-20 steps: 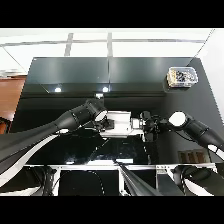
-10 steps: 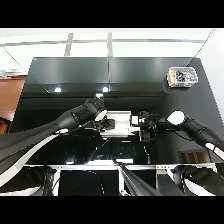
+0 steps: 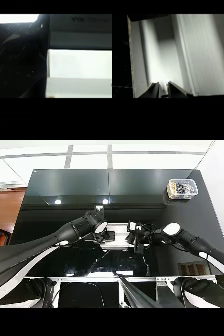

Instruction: Fold the box and place the chain.

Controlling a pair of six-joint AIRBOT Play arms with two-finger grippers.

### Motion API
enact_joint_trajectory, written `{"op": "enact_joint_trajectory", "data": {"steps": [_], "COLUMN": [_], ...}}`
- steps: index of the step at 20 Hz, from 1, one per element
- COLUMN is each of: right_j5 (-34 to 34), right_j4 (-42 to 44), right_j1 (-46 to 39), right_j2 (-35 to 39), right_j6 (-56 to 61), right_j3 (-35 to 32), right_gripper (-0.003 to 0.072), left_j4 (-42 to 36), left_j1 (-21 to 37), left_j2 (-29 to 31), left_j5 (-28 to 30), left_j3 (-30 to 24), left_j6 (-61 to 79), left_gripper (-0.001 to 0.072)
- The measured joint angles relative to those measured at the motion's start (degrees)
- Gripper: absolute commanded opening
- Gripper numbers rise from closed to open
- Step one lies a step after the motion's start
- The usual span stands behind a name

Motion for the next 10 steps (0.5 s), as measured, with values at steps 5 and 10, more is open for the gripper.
{"op": "enact_joint_trajectory", "data": {"steps": [5,10], "right_j5": [-1.07,-0.74], "right_j4": [-0.07,-0.33], "right_j1": [0.39,0.46], "right_j2": [-0.9,-1.09], "right_j6": [1.18,4.22], "right_j3": [0.0,0.0], "right_gripper": [0.0242,0.0009], "left_j4": [-0.15,-0.2], "left_j1": [0.0,0.0], "left_j2": [0.0,0.0], "left_j5": [0.37,0.5], "left_j3": [0.0,0.0], "left_j6": [-0.13,-0.07], "left_gripper": [0.0023,0.0024]}}
